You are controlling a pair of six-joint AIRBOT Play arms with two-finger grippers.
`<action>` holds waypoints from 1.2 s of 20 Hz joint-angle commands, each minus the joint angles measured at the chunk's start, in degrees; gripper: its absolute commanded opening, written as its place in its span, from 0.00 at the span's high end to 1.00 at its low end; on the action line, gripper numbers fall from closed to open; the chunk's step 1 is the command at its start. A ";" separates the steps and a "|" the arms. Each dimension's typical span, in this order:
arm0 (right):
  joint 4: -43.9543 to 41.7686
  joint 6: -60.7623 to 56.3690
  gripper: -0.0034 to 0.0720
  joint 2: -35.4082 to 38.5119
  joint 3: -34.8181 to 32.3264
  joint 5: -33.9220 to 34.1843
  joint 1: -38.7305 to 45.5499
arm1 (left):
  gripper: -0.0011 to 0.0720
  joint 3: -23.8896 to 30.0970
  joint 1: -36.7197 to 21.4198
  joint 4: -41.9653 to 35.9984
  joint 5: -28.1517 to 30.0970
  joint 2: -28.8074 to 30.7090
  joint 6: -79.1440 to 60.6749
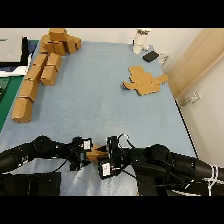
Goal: Fold the box.
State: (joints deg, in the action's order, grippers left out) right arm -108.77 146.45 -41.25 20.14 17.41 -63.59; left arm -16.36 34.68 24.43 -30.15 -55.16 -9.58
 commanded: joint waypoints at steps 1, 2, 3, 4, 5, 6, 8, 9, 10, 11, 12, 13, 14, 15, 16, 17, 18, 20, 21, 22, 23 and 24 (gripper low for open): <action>0.02 -0.07 0.57 0.72 0.02 0.22 0.00 | 0.33 0.00 -0.02 0.02 -0.02 0.04 0.02; 0.20 -0.04 0.58 0.72 0.02 0.20 0.00 | 0.33 0.00 -0.02 0.02 -0.02 0.02 0.00; 0.59 -0.07 0.58 0.72 0.02 0.17 0.00 | 0.33 0.00 -0.02 0.02 0.00 0.02 0.00; 0.59 -0.04 0.58 0.72 0.02 0.17 0.07 | 0.33 0.00 -0.02 0.02 -0.02 0.02 0.02; 0.68 -0.07 0.59 0.72 0.02 0.17 0.07 | 0.33 0.00 -0.02 0.02 -0.02 0.02 0.00; 0.96 -0.09 0.67 0.72 0.02 0.20 0.07 | 0.33 0.00 -0.02 0.02 -0.02 0.02 0.00; 1.38 -0.55 0.70 0.55 0.02 0.22 0.50 | 0.33 0.00 -0.02 0.02 0.00 0.04 0.00; 1.49 -0.52 0.71 0.35 0.02 0.24 0.96 | 0.33 0.00 -0.02 0.02 -0.02 0.04 0.02; 1.77 -0.52 0.75 0.13 0.02 0.22 1.36 | 0.33 0.00 -0.02 0.02 -0.02 0.04 0.00; 2.03 -0.52 0.75 0.02 0.02 0.24 1.40 | 0.33 0.00 -0.02 0.02 -0.02 0.04 0.00; 2.03 -0.55 0.75 0.02 0.02 0.26 1.38 | 0.33 0.00 -0.02 0.02 -0.02 0.04 0.00; 2.03 -0.55 0.75 0.02 0.02 0.39 1.38 | 0.33 0.00 -0.02 0.02 -0.02 0.04 0.00; 2.03 -0.55 0.75 0.02 0.02 0.70 1.38 | 0.33 0.00 -0.02 0.02 -0.02 0.04 0.00; 2.03 -0.55 0.75 0.02 0.02 1.05 1.38 | 0.33 0.00 -0.02 0.02 -0.02 0.04 0.00; 1.99 -0.57 0.75 0.02 0.02 1.44 1.36 | 0.33 0.00 -0.02 0.02 -0.02 0.02 0.00; 1.95 -0.72 0.75 0.02 0.02 1.90 1.36 | 0.33 0.00 -0.02 0.02 -0.02 0.04 0.00; 1.95 -1.07 0.75 0.02 0.00 2.40 1.36 | 0.33 0.00 -0.02 0.02 -0.02 0.02 0.02; 2.08 -1.07 0.75 0.00 0.00 2.64 1.36 | 0.33 0.00 -0.02 0.02 -0.02 0.04 0.00; 2.08 -1.07 0.75 0.00 -0.02 2.64 1.36 | 0.33 0.00 -0.02 0.02 -0.02 0.04 0.00; 2.08 -1.07 0.75 -0.07 -0.11 2.64 1.36 | 0.33 0.00 -0.02 0.02 -0.02 0.04 0.00; 2.08 -1.09 0.76 -0.28 -0.11 2.69 1.38 | 0.33 0.00 -0.02 0.02 0.00 0.02 0.00; 2.08 -1.09 0.79 -0.59 -0.11 2.69 1.38 | 0.33 0.00 -0.02 0.02 -0.02 0.04 0.02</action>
